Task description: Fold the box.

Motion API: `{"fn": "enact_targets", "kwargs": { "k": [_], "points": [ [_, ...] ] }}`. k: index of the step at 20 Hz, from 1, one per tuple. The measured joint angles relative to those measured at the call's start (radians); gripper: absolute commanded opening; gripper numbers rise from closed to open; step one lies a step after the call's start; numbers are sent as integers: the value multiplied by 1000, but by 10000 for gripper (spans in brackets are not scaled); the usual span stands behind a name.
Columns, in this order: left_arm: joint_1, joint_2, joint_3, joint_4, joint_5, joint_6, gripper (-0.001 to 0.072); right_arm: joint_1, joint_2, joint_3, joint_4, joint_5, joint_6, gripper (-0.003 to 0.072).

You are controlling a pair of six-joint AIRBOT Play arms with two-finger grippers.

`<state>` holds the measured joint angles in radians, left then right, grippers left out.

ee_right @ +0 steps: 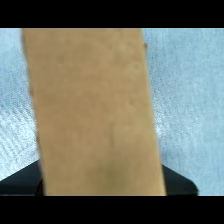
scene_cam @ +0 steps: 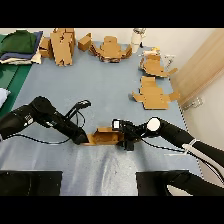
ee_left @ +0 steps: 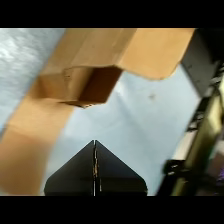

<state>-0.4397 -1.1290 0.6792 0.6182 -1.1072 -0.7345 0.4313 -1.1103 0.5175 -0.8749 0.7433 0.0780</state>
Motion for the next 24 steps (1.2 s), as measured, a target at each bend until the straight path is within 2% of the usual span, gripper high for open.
{"fn": "enact_targets", "kwargs": {
  "k": [5, 13, 19, 24],
  "points": [
    [-60, -62, 2, -214, 175, -117, 12, 0, 0, 0, 0, 0, 0, 501],
    [-75, -108, 37, -346, 473, -175, 12, 0, 0, 0, 0, 0, 0, 501],
    [-76, -126, 44, -353, 529, -204, 13, 0, 0, 0, 0, 0, 0, 501],
    [-79, -195, 47, -364, 471, -224, 12, 0, 0, 0, 0, 1, 0, 501]
  ]
}}
